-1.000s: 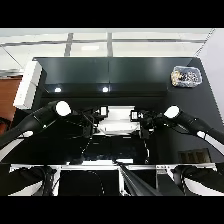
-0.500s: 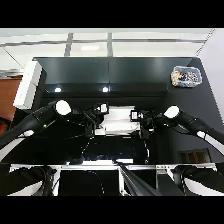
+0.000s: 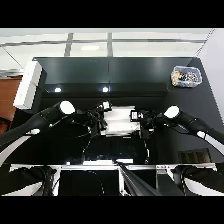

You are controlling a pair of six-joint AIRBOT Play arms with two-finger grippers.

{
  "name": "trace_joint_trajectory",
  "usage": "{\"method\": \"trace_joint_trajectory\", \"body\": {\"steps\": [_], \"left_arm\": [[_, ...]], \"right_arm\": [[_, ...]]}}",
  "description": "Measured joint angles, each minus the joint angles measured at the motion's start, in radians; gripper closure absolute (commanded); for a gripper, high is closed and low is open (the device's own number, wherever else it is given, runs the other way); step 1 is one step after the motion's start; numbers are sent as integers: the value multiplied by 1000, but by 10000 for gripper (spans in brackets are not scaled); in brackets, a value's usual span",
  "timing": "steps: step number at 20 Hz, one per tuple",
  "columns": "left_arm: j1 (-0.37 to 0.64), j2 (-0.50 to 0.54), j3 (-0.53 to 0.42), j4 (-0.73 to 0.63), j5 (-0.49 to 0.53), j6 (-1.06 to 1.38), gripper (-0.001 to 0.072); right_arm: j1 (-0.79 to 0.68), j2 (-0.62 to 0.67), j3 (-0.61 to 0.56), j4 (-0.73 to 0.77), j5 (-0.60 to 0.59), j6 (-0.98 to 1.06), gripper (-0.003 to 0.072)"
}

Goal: Fold the box and place the chain.

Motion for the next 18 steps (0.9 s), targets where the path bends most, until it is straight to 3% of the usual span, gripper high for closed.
{"method": "trace_joint_trajectory", "body": {"steps": [1, 2, 3, 4, 5, 6, 7, 8, 9, 11, 13, 14, 15, 16, 18], "left_arm": [[-5, -4, 0, -11, 3, 0, 492], [-9, -8, 0, -18, 8, 0, 555], [-12, -11, 0, -21, 16, 0, 685], [-14, -13, 0, -22, 21, 0, 682], [-16, -14, 0, -22, 22, 0, 622], [-17, -15, 0, -22, 26, 1, 424], [-18, -16, 0, -23, 26, 0, 361], [-19, -16, 0, -23, 27, -1, 466], [-19, -16, 0, -22, 26, 0, 481], [-20, -17, 0, -22, 27, 0, 293], [-21, -17, 0, -21, 26, 0, 535], [-21, -17, 0, -19, 26, 0, 458], [-22, -17, 0, -21, 25, 0, 503], [-22, -16, 0, -21, 24, 0, 682], [-18, -7, 0, -11, 13, -2, 685]], "right_arm": [[0, 0, 0, 0, 0, 0, 559], [0, 0, 0, 0, 0, 0, 559], [0, 0, 0, 0, 0, 0, 559], [0, 0, 0, 0, 0, 0, 559], [0, 0, 0, 0, 0, 0, 559], [0, 0, 0, 0, 0, 0, 560], [0, 0, 0, 0, 0, 0, 559], [0, 0, 0, 1, 0, 0, 559], [0, 0, 0, 1, 0, 0, 559], [0, 0, 0, 0, 0, 0, 559], [0, 0, 0, 1, 0, 0, 559], [0, 0, 0, 0, 0, 0, 559], [0, 0, 0, 0, 0, 0, 560], [0, 0, 0, 0, 0, 0, 559], [0, 0, 0, 0, 0, 0, 559]]}}
